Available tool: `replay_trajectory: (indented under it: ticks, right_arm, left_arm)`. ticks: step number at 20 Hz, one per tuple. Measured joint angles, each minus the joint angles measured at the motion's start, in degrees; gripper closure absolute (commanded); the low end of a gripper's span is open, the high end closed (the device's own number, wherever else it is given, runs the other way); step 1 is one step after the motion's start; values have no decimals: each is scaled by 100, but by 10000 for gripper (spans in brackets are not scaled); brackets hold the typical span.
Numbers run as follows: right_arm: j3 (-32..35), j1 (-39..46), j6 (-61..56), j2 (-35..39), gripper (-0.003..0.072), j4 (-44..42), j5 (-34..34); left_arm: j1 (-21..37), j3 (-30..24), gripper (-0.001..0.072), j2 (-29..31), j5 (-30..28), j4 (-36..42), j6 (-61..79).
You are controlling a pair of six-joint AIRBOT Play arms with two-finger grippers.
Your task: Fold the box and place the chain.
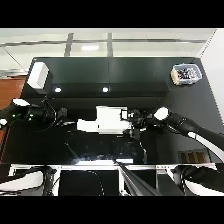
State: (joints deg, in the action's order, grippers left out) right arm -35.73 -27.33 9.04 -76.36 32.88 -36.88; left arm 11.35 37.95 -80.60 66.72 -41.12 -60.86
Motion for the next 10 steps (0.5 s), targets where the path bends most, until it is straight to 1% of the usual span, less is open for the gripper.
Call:
replay_trajectory:
  ticks: [4, 6, 10]
  right_arm:
    - [0, 0, 0, 0, 523, 2, 2]
    - [0, 0, 0, 0, 523, 0, 2]
    - [0, 0, -2, 0, 523, 0, 2]
  left_arm:
    - [-120, 0, 683, -247, -37, 15, 120]
    - [-332, 2, 683, -321, -26, 127, 208]
    - [-977, 28, 680, -396, -162, 437, 352]
